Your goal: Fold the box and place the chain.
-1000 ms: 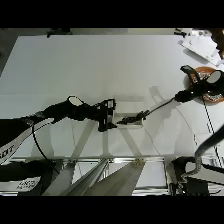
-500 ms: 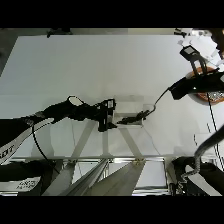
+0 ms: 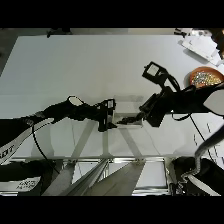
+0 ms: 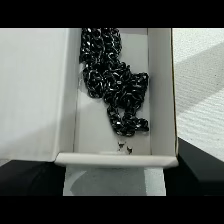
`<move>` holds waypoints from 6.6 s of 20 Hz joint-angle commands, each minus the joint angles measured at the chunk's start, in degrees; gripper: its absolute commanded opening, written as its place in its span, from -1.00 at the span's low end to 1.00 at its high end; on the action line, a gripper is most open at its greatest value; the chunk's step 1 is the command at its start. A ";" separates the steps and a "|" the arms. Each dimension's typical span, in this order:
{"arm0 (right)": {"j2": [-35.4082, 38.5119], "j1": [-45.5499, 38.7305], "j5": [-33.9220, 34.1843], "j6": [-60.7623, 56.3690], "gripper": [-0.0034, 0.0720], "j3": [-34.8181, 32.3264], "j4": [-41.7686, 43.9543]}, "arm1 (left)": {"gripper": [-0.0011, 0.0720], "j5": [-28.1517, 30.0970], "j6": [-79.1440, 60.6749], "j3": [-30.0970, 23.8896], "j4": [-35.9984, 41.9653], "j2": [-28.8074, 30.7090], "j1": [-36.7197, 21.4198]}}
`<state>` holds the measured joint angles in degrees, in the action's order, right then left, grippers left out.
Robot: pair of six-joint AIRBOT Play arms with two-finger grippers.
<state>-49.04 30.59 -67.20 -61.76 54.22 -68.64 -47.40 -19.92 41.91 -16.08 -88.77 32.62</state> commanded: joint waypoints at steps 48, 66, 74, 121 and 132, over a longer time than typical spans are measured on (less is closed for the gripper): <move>-17.57 -23.30 15.12 63.95 0.22 -20.28 12.28 | -0.23 0.02 0.00 0.02 -0.02 -0.02 -0.02; -22.05 -19.21 17.64 65.07 -0.50 -20.28 17.33 | -0.23 0.02 0.00 0.02 -0.02 -0.02 -0.02; -19.56 -19.23 17.14 56.94 -0.85 -20.28 13.29 | -0.23 0.02 -0.02 0.02 -0.02 -0.02 -0.02; -15.74 -21.97 -2.12 41.18 -0.11 -10.64 29.49 | -0.23 0.00 -0.02 0.02 -0.02 -0.02 -0.02; -14.08 -28.55 9.18 58.36 0.64 -19.63 5.73 | -0.23 0.00 0.00 0.02 -0.02 -0.02 -0.02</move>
<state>-63.20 2.57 -64.05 -9.21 39.20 -57.28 -47.40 -19.92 41.91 -16.10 -88.77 32.62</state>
